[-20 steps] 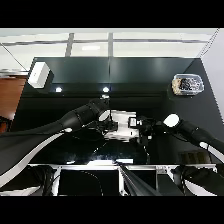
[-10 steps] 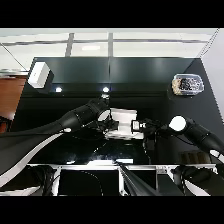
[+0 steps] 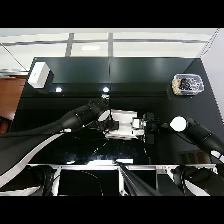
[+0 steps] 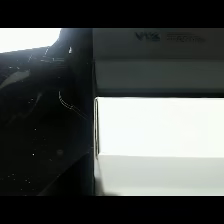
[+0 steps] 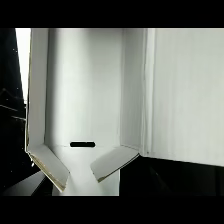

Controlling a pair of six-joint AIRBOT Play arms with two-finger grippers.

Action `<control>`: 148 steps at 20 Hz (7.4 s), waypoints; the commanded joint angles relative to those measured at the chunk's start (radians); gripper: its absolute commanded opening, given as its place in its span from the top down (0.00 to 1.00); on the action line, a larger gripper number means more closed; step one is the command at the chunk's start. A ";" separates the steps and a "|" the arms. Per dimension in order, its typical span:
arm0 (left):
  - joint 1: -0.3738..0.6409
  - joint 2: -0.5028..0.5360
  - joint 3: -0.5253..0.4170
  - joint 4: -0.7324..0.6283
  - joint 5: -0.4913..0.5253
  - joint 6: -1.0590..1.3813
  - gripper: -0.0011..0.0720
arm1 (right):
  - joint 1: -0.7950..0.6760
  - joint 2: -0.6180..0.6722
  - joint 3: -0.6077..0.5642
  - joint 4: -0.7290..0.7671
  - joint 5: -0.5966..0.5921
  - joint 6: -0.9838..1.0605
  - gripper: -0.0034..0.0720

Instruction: Fold the box and place the chain.

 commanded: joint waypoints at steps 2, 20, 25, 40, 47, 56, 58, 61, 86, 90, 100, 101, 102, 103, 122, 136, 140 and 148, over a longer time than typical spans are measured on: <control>0.000 0.000 0.000 0.000 0.000 0.006 0.95 | 0.000 -0.009 0.000 -0.002 0.002 -0.015 0.28; 0.000 0.000 0.000 -0.005 0.000 0.006 0.95 | 0.035 -0.108 0.000 0.307 -0.005 -0.020 0.74; 0.000 0.000 0.000 -0.005 0.000 0.006 0.95 | 0.034 -0.108 0.000 0.307 -0.008 -0.018 0.65; 0.005 0.000 0.000 -0.007 -0.026 0.006 0.94 | -0.577 0.196 0.075 -0.245 0.299 1.266 0.93; 0.005 0.000 0.000 -0.005 -0.023 0.006 0.94 | -0.657 0.011 -0.128 0.164 0.411 1.218 0.93; 0.005 0.000 0.000 -0.005 -0.024 0.006 0.94 | -0.497 -0.168 -0.118 0.468 0.403 0.919 0.93; 0.005 0.000 0.000 -0.005 -0.024 0.006 0.94 | -0.496 -0.168 -0.098 0.471 0.438 0.901 0.93; 0.005 0.000 0.000 -0.005 -0.023 0.006 0.95 | -0.496 -0.168 -0.064 0.470 0.507 0.901 0.78; 0.005 0.000 0.000 -0.006 -0.024 0.006 0.95 | 0.019 -0.168 0.217 0.022 0.183 1.579 0.23; 0.005 0.000 0.000 -0.006 -0.023 0.006 0.94 | 0.129 -0.174 0.274 -0.240 0.188 1.852 0.24; 0.005 0.000 0.000 -0.006 -0.023 0.006 0.94 | 0.297 -0.280 0.406 -0.498 0.336 2.173 0.50; 0.005 0.000 0.000 -0.006 -0.023 0.006 0.94 | 0.302 -0.285 0.407 -0.504 0.338 2.192 0.50; 0.005 0.000 0.000 -0.006 -0.023 0.006 0.94 | 0.302 -0.287 0.407 -0.503 0.338 2.203 0.50; 0.005 0.000 0.000 -0.006 -0.023 0.006 0.94 | 0.302 -0.288 0.407 -0.504 0.339 2.207 0.50; 0.005 0.000 0.000 -0.006 -0.023 0.006 0.94 | 0.301 -0.321 0.407 -0.500 0.325 2.249 0.93; 0.005 0.000 0.000 -0.006 -0.023 0.006 0.94 | 0.302 -0.321 0.407 -0.500 0.343 2.249 0.93; 0.005 0.000 0.000 -0.005 -0.023 0.006 0.94 | 0.293 -0.315 0.418 -0.500 0.348 2.248 0.52; 0.005 0.000 0.000 -0.005 -0.016 0.006 0.94 | 0.242 -0.072 0.444 -0.504 0.491 2.049 0.52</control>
